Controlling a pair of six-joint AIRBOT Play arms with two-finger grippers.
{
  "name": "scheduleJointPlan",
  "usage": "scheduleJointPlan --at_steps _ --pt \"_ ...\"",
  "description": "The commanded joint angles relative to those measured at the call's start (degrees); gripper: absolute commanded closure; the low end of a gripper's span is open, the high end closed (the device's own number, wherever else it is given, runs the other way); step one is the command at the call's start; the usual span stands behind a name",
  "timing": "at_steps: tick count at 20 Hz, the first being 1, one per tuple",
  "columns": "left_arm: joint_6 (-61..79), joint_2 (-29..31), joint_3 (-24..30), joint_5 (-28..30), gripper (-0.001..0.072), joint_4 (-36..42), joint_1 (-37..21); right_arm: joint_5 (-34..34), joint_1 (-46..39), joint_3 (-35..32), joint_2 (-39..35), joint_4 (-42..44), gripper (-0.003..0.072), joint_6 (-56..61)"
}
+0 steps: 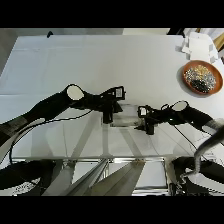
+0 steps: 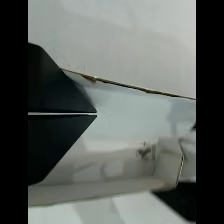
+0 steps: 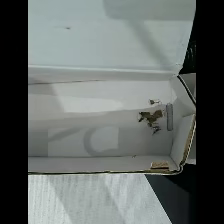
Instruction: Fold the box and place the chain.
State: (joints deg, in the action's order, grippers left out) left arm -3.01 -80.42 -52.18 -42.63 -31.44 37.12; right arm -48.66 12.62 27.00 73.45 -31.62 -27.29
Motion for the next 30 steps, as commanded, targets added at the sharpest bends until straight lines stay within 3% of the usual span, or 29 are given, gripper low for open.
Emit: scheduleJointPlan --at_steps 1,8,19,24,30 --pt "0.00 -3.50 0.02 5.20 0.0707 2.73 0.09 -0.02 0.00 0.02 0.00 -0.02 0.0327 0.00" --pt "-0.94 -7.76 0.11 4.72 0.0707 3.98 0.11 -0.02 0.00 0.02 0.00 0.00 0.0327 0.00" --pt "-1.05 -1.38 0.11 3.80 0.0701 3.26 -0.52 -0.02 0.00 0.02 0.00 -0.02 0.0327 0.00" --pt "-7.06 1.84 0.13 -0.81 0.0701 -5.20 -2.99 -0.02 0.00 0.02 0.00 -0.02 0.0327 0.00" --pt "-12.90 3.61 0.13 -11.26 0.0706 -12.41 -7.96 -0.02 0.00 0.02 0.00 -0.02 0.0327 0.00"
